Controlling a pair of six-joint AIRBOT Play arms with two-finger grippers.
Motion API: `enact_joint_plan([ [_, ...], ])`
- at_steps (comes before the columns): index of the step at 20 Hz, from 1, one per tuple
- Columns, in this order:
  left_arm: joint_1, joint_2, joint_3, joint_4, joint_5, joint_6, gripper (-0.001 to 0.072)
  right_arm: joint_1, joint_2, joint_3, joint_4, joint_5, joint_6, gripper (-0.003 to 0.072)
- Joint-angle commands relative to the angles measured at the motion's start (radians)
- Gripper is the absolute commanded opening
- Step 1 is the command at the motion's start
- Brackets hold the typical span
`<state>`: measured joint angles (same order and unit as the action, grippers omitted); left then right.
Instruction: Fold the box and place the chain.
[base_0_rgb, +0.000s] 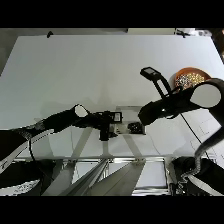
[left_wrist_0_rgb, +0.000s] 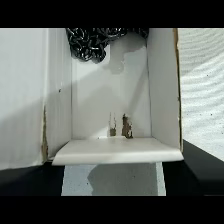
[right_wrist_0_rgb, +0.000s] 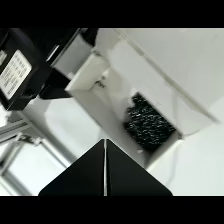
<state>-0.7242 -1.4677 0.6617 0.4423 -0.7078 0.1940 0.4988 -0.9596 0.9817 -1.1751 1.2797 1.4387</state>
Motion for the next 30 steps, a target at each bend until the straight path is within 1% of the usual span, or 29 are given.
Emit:
enact_joint_plan([
  [1, -0.001, 0.0, 0.0, 0.0, 0.0, 0.0, 0.015, 0.0, -0.079, 0.135, -0.151, 0.031, -0.011, 0.0003],
  [3, -0.001, 0.0, 0.0, 0.0, 0.0, 0.0, 0.015, -0.014, -0.185, 0.228, -0.146, 0.049, -0.064, 0.0002],
  [5, -0.001, 0.0, 0.0, 0.0, -0.002, 0.0, 0.015, -0.076, -0.299, 0.324, -0.057, 0.076, -0.157, 0.0002],
  [7, -0.001, 0.0, 0.0, 0.0, -0.003, 0.0, 0.015, -0.138, -0.41, 0.402, 0.024, 0.152, -0.267, 0.0002],
  [9, -0.001, 0.0, 0.0, 0.0, -0.003, 0.0, 0.015, -0.176, -0.495, 0.419, 0.086, 0.246, -0.386, 0.0002],
  [12, -0.001, 0.0, 0.0, 0.0, -0.003, 0.0, 0.015, -0.182, -0.604, 0.419, 0.103, 0.419, -0.5, 0.0003],
  [13, -0.001, 0.0, 0.0, 0.0, -0.003, 0.0, 0.015, -0.177, -0.637, 0.419, 0.108, 0.451, -0.509, 0.0003],
  [14, -0.001, 0.0, 0.0, 0.0, -0.003, 0.0, 0.015, -0.171, -0.66, 0.418, 0.108, 0.459, -0.512, 0.0003],
  [17, -0.001, 0.0, 0.0, 0.0, -0.003, 0.0, 0.015, -0.126, -0.666, 0.418, 0.108, 0.46, -0.596, 0.0003],
  [21, -0.001, 0.0, 0.0, 0.0, -0.003, 0.0, 0.015, -0.071, -0.66, 0.417, 0.106, 0.459, -0.637, 0.0008],
  [22, -0.001, 0.0, 0.0, 0.0, -0.003, 0.0, 0.015, -0.056, -0.655, 0.417, 0.104, 0.459, -0.636, 0.005],
  [23, -0.001, 0.0, 0.0, 0.0, -0.003, 0.0, 0.015, -0.039, -0.642, 0.416, 0.098, 0.457, -0.636, 0.0116],
  [24, -0.001, 0.0, 0.0, 0.0, -0.003, 0.0, 0.015, -0.026, -0.625, 0.415, 0.094, 0.454, -0.636, 0.0123],
  [25, -0.001, 0.0, 0.0, 0.0, -0.003, 0.0, 0.015, -0.016, -0.604, 0.409, 0.089, 0.453, -0.635, 0.0156],
  [26, -0.001, 0.0, 0.0, 0.0, -0.003, 0.0, 0.015, -0.008, -0.576, 0.395, 0.073, 0.453, -0.626, 0.0244],
  [27, -0.001, 0.0, 0.0, 0.0, -0.003, 0.0, 0.015, -0.006, -0.549, 0.372, 0.055, 0.452, -0.624, 0.0288],
  [28, -0.001, 0.0, 0.0, 0.0, -0.003, 0.0, 0.015, -0.006, -0.52, 0.339, 0.027, 0.436, -0.624, 0.0296],
  [30, -0.001, 0.0, 0.0, 0.0, -0.003, 0.0, 0.015, -0.006, -0.459, 0.257, -0.049, 0.342, -0.625, 0.0297],
])
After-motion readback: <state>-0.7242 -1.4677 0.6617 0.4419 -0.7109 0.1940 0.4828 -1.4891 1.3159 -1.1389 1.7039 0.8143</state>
